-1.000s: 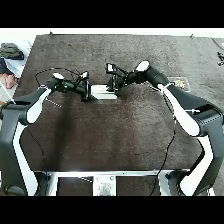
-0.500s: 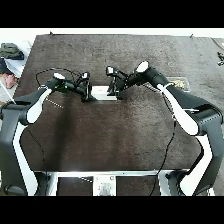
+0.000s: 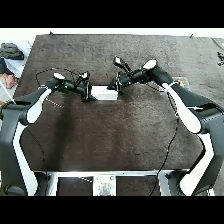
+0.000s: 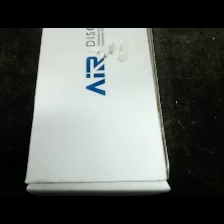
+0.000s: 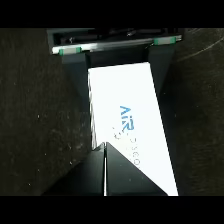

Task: Fold the box and place the chain.

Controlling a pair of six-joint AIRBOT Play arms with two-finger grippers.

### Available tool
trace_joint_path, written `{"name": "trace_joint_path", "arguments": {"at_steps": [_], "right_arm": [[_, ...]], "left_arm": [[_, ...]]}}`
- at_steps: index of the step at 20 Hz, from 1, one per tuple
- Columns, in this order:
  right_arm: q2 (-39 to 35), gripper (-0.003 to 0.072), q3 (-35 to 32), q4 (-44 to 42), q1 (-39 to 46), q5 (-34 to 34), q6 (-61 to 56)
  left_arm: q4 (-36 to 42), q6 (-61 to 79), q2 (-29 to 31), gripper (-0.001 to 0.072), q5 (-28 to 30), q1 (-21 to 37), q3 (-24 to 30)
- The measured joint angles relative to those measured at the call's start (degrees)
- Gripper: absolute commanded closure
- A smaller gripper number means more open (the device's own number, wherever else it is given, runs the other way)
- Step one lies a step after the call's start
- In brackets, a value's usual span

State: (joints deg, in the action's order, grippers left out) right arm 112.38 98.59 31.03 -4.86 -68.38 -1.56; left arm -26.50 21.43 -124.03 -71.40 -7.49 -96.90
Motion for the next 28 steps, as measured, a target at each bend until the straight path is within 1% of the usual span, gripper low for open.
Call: {"name": "trace_joint_path", "arguments": {"at_steps": [6,11,14,16,19,22,23,25,28], "right_arm": [[2.82,0.069,0.0,2.93,0.46,0.15,-6.95],[4.13,0.0691,0.17,5.11,0.59,-1.05,-9.49],[3.04,0.0692,-0.07,5.9,0.57,-1.6,-9.97],[0.92,0.0693,-0.11,6.29,0.55,-1.68,-9.97],[-5.42,0.0694,-0.13,1.97,0.68,-0.94,-10.56],[-14.25,0.0694,-3.72,0.72,1.01,0.55,-13.03],[-18.08,0.0694,-6.71,0.39,1.05,2.78,-13.62],[-26.62,0.0693,-15.08,0.33,1.05,9.22,-14.19],[-40.83,0.0693,-31.76,0.0,1.16,24.17,-14.53]], "left_arm": [[-0.02,0.11,0.0,0.0365,0.04,0.0,0.0],[-0.04,0.17,0.0,0.0365,0.04,-0.02,0.0],[-0.04,0.13,0.0,0.0365,0.04,-0.02,0.0],[0.07,-0.13,0.0,0.0365,0.04,0.0,0.0],[0.07,-0.2,0.0,0.0365,0.04,0.0,0.0],[0.04,-0.09,0.0,0.0364,0.04,0.0,0.0],[0.04,0.02,0.0,0.0365,0.07,0.0,0.0],[0.04,0.02,0.0,0.0365,0.04,0.0,0.0],[0.0,0.02,0.0,0.0365,0.04,0.0,0.0]]}}
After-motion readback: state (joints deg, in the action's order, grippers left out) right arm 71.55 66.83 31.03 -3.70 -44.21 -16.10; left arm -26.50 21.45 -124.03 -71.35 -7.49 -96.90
